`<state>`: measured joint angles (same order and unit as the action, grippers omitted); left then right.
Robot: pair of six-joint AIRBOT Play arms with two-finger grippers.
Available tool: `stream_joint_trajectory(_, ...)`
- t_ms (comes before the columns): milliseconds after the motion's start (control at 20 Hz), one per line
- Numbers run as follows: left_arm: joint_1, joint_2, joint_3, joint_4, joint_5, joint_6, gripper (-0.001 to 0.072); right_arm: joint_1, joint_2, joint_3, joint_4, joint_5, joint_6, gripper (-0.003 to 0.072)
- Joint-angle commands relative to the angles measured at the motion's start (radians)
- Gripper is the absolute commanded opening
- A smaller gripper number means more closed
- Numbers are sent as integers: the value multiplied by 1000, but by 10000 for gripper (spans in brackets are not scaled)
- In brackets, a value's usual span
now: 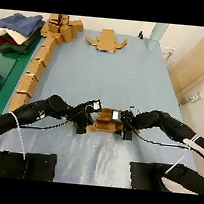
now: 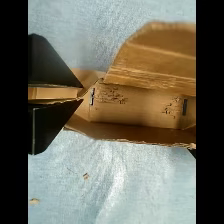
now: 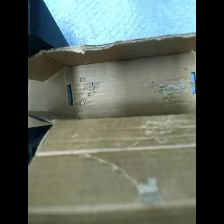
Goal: Fold the box.
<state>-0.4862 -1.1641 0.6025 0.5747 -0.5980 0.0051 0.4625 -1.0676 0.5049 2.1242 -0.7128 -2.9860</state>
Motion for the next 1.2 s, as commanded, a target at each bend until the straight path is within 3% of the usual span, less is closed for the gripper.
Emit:
stream_joint_trajectory(0,-1,-2,1,-15,13,8,110,1,1,1,0,0,0,532)
stream_joint_trajectory(150,-12,-2,0,-32,6,18,106,1,1,1,0,0,0,532)
stream_joint_trajectory(350,24,3,0,86,9,8,139,1,1,1,0,0,0,532)
stream_joint_trajectory(450,51,20,0,166,2,-41,332,1,1,1,0,0,0,532)
stream_joint_trajectory(500,58,32,0,192,-6,-55,379,1,1,1,0,0,0,532)
stream_joint_trajectory(800,19,52,0,171,-103,-54,377,1,1,1,0,0,0,532)
stream_joint_trajectory(1150,-26,9,0,52,0,-46,347,1,1,1,0,0,0,532)
